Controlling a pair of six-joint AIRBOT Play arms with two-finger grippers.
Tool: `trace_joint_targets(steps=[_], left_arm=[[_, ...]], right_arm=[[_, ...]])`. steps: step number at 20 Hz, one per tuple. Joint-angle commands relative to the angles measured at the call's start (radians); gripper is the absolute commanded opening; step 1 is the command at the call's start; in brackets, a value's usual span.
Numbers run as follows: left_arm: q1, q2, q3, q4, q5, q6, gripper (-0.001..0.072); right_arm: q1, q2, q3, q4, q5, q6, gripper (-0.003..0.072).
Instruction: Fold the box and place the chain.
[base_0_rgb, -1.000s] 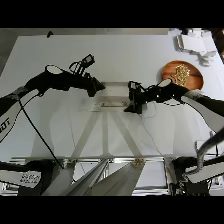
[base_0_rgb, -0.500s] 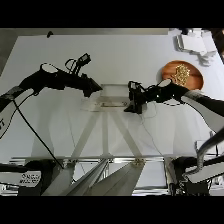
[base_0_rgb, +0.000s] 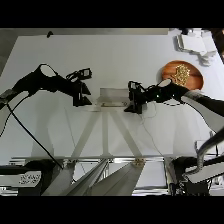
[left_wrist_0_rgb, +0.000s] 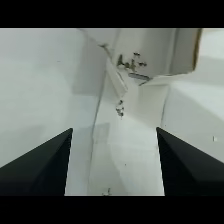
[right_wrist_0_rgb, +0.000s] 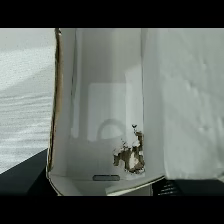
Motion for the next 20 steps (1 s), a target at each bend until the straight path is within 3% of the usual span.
trace_joint_targets(steps=[1, 5, 6, 8, 16, 17, 19, 20], left_arm=[[-0.023, -0.034, -0.018, -0.053, 0.016, 0.189, 0.0574], [-0.037, -0.062, -0.018, -0.211, 0.024, 0.345, 0.0570], [-0.039, -0.062, -0.018, -0.220, 0.020, 0.354, 0.0540], [-0.039, -0.062, -0.018, -0.211, 0.002, 0.356, 0.0391], [-0.039, -0.063, -0.018, -0.168, -0.032, 0.371, 0.0383], [-0.039, -0.063, -0.018, -0.170, -0.032, 0.393, 0.0350], [-0.039, -0.064, -0.018, -0.180, -0.032, 0.430, 0.0157], [-0.041, -0.064, -0.018, -0.183, -0.031, 0.439, 0.0155]], right_arm=[[0.000, 0.000, 0.000, 0.000, 0.000, 0.000, 0.0540], [0.000, 0.000, 0.001, 0.000, 0.000, 0.000, 0.0540], [0.000, 0.000, 0.000, 0.000, 0.000, 0.000, 0.0540], [0.000, 0.000, 0.001, 0.000, 0.000, 0.000, 0.0540], [0.000, 0.000, 0.001, 0.000, 0.000, 0.000, 0.0540], [0.000, 0.000, 0.001, 0.000, 0.000, 0.000, 0.0540], [0.000, 0.000, 0.001, 0.000, 0.000, 0.000, 0.0540], [0.000, 0.000, 0.001, 0.000, 0.000, 0.000, 0.0540]])
